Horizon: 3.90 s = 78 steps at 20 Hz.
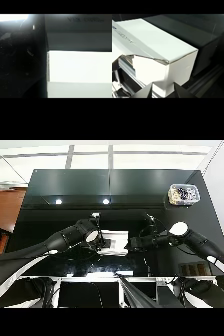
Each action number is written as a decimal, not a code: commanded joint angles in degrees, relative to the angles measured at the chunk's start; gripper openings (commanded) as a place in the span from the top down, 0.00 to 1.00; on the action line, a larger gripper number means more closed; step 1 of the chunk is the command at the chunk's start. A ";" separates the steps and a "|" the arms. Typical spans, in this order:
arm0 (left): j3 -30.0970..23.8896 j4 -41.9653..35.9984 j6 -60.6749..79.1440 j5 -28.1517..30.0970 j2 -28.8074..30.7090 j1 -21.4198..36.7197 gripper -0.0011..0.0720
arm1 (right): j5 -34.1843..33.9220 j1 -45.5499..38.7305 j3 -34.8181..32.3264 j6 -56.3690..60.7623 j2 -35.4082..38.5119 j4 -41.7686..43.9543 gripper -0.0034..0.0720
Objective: Fold the box and place the chain.
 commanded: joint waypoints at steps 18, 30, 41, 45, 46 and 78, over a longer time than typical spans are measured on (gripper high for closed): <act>0.02 0.04 0.02 -0.02 0.00 0.04 0.94 | -3.10 11.54 8.79 23.89 -0.04 -24.98 0.55; 0.02 0.00 0.04 -0.07 0.00 0.02 0.94 | -5.05 15.52 10.97 30.60 -0.11 -32.59 0.09; 0.02 0.04 0.04 -0.02 0.00 0.04 0.94 | -3.76 15.52 11.43 36.70 -0.31 -34.62 0.49; 0.02 0.02 0.04 -0.04 0.00 0.04 0.94 | -2.01 16.41 13.35 36.92 -2.54 -35.56 0.48; 0.02 0.02 0.04 -0.04 0.00 0.02 0.94 | -1.70 16.96 14.23 37.48 -3.17 -36.04 0.48; 0.04 0.00 0.04 -0.24 0.00 0.02 0.94 | 3.65 22.21 24.46 50.42 -13.22 -43.58 0.49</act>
